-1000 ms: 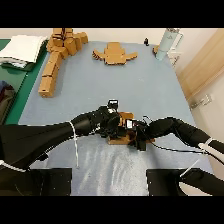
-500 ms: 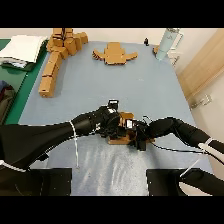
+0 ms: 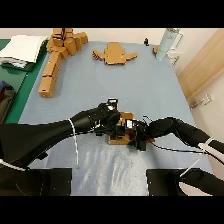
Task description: Fold the box.
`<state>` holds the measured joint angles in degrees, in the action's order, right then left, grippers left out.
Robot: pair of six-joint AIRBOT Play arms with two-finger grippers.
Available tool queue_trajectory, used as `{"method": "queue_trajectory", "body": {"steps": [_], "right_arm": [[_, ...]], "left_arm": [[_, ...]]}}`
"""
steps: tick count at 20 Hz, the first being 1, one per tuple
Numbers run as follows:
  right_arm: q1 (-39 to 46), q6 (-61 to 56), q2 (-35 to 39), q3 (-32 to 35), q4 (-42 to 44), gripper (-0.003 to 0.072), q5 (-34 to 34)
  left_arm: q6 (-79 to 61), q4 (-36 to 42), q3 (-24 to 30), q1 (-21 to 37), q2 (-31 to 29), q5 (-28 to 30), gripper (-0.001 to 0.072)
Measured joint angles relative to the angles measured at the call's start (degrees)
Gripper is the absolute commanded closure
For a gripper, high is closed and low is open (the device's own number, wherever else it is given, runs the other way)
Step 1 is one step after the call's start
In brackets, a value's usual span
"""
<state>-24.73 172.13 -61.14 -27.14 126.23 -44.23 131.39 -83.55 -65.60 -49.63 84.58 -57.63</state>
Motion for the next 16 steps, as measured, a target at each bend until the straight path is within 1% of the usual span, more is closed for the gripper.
{"method": "queue_trajectory", "body": {"steps": [3, 8, 11, 14, 15, 16], "right_arm": [[0.0, 0.0, 0.0, 0.0, 0.0, 0.0184, 0.0], [0.0, 0.0, 0.0, 0.0, 0.0, 0.0184, 0.0], [0.0, 0.0, 0.0, 0.0, 0.0, 0.0184, 0.0], [0.0, 0.0, 0.0, 0.0, 0.0, 0.0184, 0.0], [0.0, 0.0, 0.0, 0.0, 0.0, 0.0184, 0.0], [0.0, 0.0, 0.0, 0.0, 0.0, 0.0184, 0.0]], "left_arm": [[-1.1, -0.1, -1.6, 1.0, 0.0, -2.6, 0.0037], [-5.4, 0.8, -5.0, 3.4, 0.0, -8.9, 0.0037], [-8.5, 3.5, -6.6, 5.5, 0.0, -11.5, 0.0038], [-12.0, 7.8, -7.2, 8.2, 0.0, -13.1, 0.0038], [-13.1, 9.3, -7.3, 9.1, 0.0, -13.7, 0.0056], [-14.4, 11.0, -7.4, 10.1, 0.0, -14.4, 0.0055]]}}
